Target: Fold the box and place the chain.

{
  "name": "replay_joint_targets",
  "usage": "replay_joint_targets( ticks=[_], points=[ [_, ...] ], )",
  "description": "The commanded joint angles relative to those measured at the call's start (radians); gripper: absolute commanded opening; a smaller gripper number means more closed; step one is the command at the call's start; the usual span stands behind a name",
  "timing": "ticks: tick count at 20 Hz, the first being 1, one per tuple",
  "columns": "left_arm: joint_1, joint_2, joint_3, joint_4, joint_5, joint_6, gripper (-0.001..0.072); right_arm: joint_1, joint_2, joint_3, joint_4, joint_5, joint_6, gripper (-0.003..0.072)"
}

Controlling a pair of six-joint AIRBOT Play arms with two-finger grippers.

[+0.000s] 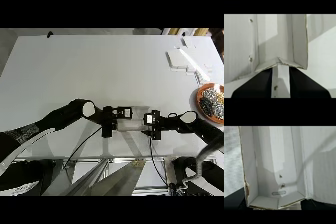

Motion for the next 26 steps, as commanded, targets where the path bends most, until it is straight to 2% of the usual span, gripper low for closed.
replay_joint_targets(
  ticks=[1,6,7,8,11,13,14,15,20,21,22,23,24,25,26],
  points=[
    [-0.016,-0.013,-0.001,-0.034,0.036,0.02,0.0203,0.0,0.0,0.0,0.0,0.002,0.0,0.0319],
    [-0.037,-0.018,-0.001,-0.077,0.081,0.02,0.0197,0.0,0.0,0.0,0.0,0.002,0.0,0.0319],
    [-0.043,-0.018,-0.001,-0.083,0.085,0.021,0.0185,0.0,0.0,0.0,0.0,0.002,0.0,0.0319],
    [-0.047,-0.022,-0.001,-0.082,0.085,0.021,0.0142,0.0,0.0,0.0,0.0,0.002,0.0,0.0319],
    [-0.05,-0.046,-0.001,-0.082,0.09,0.021,0.0167,0.0,0.0,0.0,0.0,0.002,0.0,0.0319],
    [-0.053,-0.056,-0.001,-0.083,0.095,0.019,0.0445,0.0,0.0,0.0,0.0,0.002,0.0,0.0319],
    [-0.053,-0.056,-0.001,-0.082,0.1,0.016,0.0493,0.0,0.0,0.0,0.0,0.002,0.0,0.0319],
    [-0.053,-0.056,-0.001,-0.082,0.1,0.016,0.0521,0.0,0.0,0.0,0.0,0.002,0.0,0.0319],
    [-0.053,-0.04,-0.001,-0.065,0.085,0.013,0.057,0.0,0.0,0.0,0.0,0.002,0.0,0.0319],
    [-0.051,-0.025,-0.001,-0.054,0.072,0.012,0.0561,0.0,0.0,0.0,0.0,0.002,0.0,0.0319],
    [-0.046,-0.004,-0.001,-0.036,0.05,0.011,0.0474,0.0,0.0,0.0,0.0,0.002,0.0,0.0319],
    [-0.039,0.023,-0.001,-0.014,0.023,0.005,0.0311,0.0,0.0,0.0,0.0,0.002,0.0,0.0319],
    [-0.031,0.05,-0.001,0.008,-0.005,-0.022,0.0191,0.0,0.0,0.0,0.0,0.002,0.0,0.0319],
    [-0.02,0.082,-0.001,0.039,-0.033,-0.089,0.0103,0.0,0.0,0.0,0.0,0.002,0.0,0.0319],
    [-0.006,0.112,-0.001,0.076,-0.06,-0.178,0.0046,0.0,0.0,0.0,0.0,0.002,0.0,0.0319]
  ],
)
